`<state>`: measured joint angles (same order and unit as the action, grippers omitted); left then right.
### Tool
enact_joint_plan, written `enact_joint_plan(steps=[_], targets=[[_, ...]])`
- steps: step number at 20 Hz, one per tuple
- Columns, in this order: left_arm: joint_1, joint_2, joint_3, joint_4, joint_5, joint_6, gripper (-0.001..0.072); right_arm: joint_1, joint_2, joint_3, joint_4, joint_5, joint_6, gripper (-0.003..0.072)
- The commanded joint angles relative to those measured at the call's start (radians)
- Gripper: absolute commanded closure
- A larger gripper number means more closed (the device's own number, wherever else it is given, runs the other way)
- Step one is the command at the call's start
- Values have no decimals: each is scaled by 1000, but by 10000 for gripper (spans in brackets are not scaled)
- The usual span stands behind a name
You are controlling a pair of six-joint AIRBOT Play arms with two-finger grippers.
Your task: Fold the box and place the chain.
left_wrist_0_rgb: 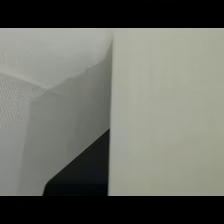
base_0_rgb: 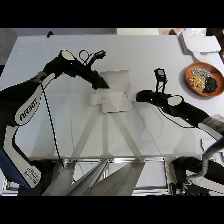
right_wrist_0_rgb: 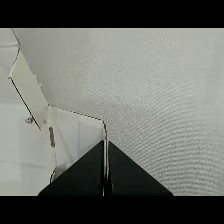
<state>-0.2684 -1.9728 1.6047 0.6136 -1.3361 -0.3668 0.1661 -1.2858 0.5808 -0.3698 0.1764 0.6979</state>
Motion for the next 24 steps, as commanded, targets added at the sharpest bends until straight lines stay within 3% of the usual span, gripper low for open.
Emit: enact_joint_plan(steps=[1, 24], targets=[[1, 0, 0, -7, -8, 7, 700, 1, 0, 0, 0, 3, 1, 671], [0, 0, 0, -7, -2, 3, 699, 1, 0, 0, 2, -41, 9, 669]])
